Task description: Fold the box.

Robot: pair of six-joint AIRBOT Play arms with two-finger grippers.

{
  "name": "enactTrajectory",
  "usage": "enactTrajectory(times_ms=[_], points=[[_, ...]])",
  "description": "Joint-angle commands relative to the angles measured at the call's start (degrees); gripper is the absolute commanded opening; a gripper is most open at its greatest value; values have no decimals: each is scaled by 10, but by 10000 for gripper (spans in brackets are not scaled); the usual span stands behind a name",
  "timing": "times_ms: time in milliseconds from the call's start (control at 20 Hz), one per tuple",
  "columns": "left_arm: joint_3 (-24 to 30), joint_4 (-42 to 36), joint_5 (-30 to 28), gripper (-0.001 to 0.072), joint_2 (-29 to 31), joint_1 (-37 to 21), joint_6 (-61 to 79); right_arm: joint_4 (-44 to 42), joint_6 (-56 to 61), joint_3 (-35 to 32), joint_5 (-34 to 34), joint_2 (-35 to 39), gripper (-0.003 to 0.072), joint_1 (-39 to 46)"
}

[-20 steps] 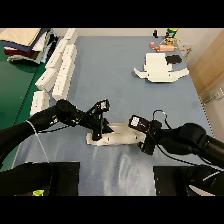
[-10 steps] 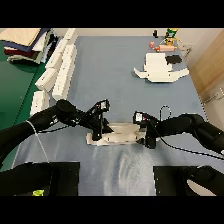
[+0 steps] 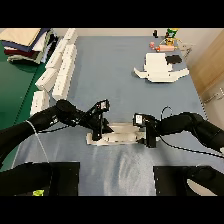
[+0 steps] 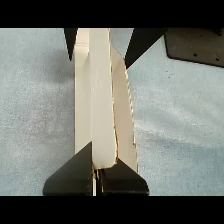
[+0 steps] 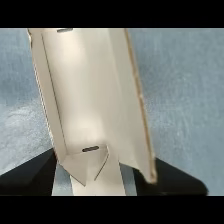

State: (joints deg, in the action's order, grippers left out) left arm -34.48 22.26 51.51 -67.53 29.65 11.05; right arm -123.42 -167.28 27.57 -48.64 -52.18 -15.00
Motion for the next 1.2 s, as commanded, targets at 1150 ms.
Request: enactTrajectory(times_ms=[1150], points=[[0,0,0,12,0,0,0,-9,-47,1,15,-77,502,0]])
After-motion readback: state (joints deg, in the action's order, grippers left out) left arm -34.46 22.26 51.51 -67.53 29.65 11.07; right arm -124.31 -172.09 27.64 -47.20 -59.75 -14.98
